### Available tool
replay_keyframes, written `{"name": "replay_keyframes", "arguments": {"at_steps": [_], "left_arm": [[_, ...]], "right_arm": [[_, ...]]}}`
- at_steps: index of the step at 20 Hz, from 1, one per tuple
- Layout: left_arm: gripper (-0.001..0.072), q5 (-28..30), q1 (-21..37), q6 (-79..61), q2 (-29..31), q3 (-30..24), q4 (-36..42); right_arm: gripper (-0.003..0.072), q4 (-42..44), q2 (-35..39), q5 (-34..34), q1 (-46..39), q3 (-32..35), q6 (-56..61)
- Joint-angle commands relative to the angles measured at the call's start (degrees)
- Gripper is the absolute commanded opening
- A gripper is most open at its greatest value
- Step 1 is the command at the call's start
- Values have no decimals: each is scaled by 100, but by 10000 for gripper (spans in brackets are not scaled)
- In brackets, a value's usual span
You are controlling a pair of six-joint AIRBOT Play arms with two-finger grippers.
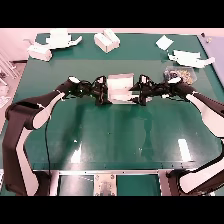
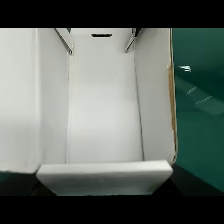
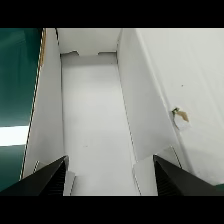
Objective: Fold the box and place the chain.
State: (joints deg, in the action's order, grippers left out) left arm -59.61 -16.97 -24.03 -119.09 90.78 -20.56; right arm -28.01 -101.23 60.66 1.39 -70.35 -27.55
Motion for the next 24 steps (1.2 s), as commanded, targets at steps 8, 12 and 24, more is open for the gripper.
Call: {"name": "replay_keyframes", "arguments": {"at_steps": [8,12,24], "left_arm": [[545,13,0,2,-2,-2,0],[545,13,0,2,-2,-2,0],[545,11,0,2,-2,-2,0]], "right_arm": [[426,-9,13,120,-57,0,365],[9,-4,208,435,-284,-2,876],[9,-634,1248,426,-1602,-50,5335]]}}
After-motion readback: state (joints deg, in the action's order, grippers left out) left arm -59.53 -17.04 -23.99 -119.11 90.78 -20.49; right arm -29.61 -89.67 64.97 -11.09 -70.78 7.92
